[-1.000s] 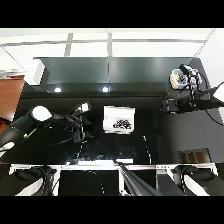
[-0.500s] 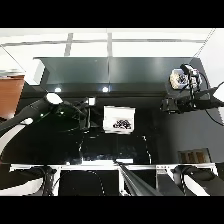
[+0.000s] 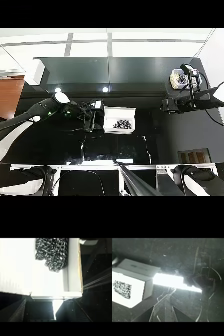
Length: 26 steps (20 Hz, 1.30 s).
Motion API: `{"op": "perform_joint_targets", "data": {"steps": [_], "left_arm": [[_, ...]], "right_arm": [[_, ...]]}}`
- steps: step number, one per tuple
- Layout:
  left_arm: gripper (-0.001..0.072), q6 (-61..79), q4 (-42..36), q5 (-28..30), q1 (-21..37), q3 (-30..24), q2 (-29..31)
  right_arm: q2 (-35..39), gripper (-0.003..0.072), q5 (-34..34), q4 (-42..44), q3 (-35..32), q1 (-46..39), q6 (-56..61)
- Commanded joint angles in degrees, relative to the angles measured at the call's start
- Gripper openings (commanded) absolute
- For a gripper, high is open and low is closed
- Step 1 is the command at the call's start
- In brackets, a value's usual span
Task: Fold the box and place the chain.
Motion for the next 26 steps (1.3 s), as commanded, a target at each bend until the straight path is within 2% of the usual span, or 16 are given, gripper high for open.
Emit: {"op": "perform_joint_targets", "data": {"steps": [1, 16, 20, 26], "left_arm": [[0.0713, -0.13, -0.24, -0.35, -0.7, 0.11, -0.13], [0.0713, -3.56, 0.52, -0.81, -1.27, -1.62, -0.13], [0.0713, -3.56, -4.15, 0.33, -1.27, -1.86, -0.13], [0.0713, -3.56, -4.07, 1.42, -2.19, -1.88, -0.13]], "right_arm": [[0.0, 0.0276, 0.02, -0.02, -0.02, 0.02, -0.02], [0.0, 0.0276, 0.02, -0.02, -0.02, 0.02, -0.02], [0.0, 0.0276, 0.0, -0.02, -0.02, 0.02, -0.02], [0.0, 0.0276, -0.26, 0.0, -0.02, 0.02, 0.0]]}}
